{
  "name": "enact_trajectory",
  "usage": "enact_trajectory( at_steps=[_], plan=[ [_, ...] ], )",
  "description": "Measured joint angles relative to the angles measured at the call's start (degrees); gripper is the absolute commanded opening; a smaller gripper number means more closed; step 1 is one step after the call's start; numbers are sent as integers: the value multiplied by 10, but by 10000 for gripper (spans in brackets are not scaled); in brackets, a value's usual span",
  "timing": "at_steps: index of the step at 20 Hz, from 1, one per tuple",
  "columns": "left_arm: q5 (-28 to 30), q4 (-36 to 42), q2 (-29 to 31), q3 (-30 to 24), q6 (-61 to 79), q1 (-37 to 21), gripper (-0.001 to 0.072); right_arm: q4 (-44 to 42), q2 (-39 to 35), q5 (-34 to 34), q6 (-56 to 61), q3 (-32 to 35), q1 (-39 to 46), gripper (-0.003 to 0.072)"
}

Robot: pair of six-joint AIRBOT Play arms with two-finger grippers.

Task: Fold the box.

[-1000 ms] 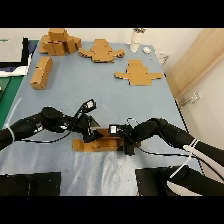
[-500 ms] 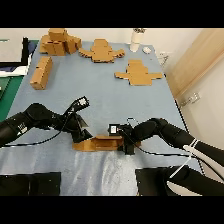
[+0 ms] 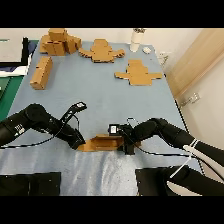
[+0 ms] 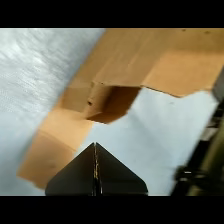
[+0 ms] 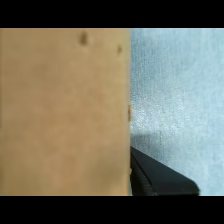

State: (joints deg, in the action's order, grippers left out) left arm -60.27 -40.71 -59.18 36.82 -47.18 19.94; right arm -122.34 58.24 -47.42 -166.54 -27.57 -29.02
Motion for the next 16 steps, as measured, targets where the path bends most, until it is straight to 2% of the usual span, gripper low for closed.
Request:
enact_trajectory(
  at_steps=[3, 8, 12, 16],
  plan=[
    [-5, 75, -1, 0, -69, 1, 13, 0, 0, 0, 0, 0, 0, 514],
    [72, 202, -22, 0, -125, 1, 13, 0, 0, 0, 0, 0, 0, 514],
    [111, 260, -54, 0, -139, 4, 13, 0, 0, 0, 0, 0, 0, 514],
    [126, 280, -76, 0, -142, 19, 13, 0, 0, 0, 0, 0, 0, 514]
  ],
)
